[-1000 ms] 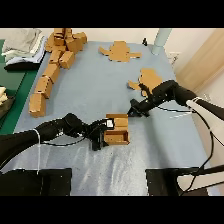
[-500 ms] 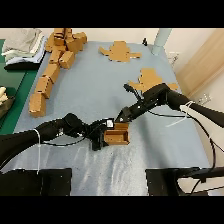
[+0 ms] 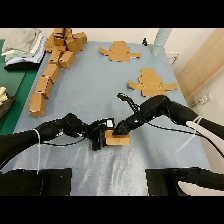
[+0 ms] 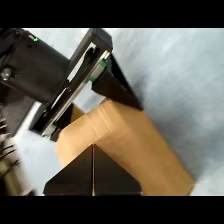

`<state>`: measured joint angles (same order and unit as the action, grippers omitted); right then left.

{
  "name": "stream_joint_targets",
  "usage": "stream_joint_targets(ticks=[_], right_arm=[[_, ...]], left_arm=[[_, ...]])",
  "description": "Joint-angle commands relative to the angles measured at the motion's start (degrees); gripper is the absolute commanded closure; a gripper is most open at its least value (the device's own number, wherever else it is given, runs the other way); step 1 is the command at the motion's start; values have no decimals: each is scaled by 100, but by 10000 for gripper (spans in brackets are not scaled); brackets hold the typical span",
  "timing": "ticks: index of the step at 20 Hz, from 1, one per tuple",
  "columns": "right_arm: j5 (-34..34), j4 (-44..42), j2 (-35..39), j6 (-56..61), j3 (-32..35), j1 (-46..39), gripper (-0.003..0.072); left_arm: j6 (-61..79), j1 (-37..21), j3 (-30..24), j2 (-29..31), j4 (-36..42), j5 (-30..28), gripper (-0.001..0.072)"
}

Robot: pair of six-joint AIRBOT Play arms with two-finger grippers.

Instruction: Fold the box.

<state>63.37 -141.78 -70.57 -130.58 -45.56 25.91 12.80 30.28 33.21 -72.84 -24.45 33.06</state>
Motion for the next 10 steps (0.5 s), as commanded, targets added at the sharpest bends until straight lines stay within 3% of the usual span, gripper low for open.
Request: stream_joint_targets(ticks=[1, 10], right_arm=[[-704, 328, 420, -42, 225, 282, 685], [-2175, 1314, 1464, -50, 990, 813, 684]], left_arm=[[2, 4, 7, 2, 0, 0, 315], [2, 4, 7, 2, 0, 0, 315]])
